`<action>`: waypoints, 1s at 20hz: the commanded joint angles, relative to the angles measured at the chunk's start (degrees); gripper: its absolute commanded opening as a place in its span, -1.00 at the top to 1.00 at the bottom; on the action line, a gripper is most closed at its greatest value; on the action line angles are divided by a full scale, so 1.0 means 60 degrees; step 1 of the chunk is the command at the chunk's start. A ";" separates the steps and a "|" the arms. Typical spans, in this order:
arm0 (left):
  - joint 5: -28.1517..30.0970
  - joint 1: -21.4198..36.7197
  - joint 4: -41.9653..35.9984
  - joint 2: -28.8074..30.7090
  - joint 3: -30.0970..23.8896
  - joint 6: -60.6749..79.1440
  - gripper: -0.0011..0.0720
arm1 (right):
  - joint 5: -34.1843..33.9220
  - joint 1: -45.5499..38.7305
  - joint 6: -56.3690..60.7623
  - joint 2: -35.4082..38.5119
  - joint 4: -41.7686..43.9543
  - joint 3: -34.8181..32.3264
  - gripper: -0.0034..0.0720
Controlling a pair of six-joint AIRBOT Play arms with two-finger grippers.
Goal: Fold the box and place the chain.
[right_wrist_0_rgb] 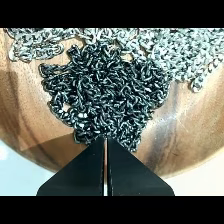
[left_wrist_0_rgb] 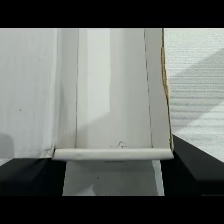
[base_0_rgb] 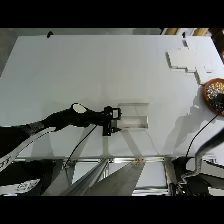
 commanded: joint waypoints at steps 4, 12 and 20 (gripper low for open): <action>0.0004 0.0007 0.0000 0.0007 0.0000 0.0000 0.94 | -0.0062 -0.0004 -0.0579 -0.0182 -0.0058 0.0007 0.28; 0.0004 0.0007 0.0004 0.0007 0.0000 0.0000 0.94 | -0.0270 -0.0004 -0.0714 -0.0823 -0.0087 0.0007 0.50; 0.0004 0.0007 0.0004 0.0007 0.0000 0.0000 0.94 | -0.0488 -0.0004 -0.0652 -0.0725 0.0022 0.0011 0.86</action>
